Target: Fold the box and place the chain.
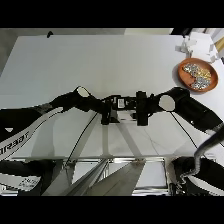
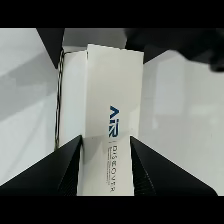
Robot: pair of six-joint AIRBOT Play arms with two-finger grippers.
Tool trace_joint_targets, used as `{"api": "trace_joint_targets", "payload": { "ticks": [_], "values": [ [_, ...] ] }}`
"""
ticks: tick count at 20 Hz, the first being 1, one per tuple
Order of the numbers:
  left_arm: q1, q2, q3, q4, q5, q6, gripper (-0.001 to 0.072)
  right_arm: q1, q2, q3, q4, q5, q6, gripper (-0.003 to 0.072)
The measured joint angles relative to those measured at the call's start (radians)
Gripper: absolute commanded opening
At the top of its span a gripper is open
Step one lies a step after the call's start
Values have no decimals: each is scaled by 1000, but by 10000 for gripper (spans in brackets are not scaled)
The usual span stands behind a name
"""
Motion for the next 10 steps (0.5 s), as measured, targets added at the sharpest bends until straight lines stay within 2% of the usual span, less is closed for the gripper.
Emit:
{"api": "trace_joint_targets", "payload": {
  "ticks": [7,8,10],
  "values": [
    [0,0,0,-2,0,-1,206,0,9,0,-7,27,-55,334],
    [2,0,0,9,-7,2,206,-1,11,-4,-34,70,-63,333],
    [2,0,0,7,-5,-3,206,0,17,0,-20,58,-62,313]
  ]
}}
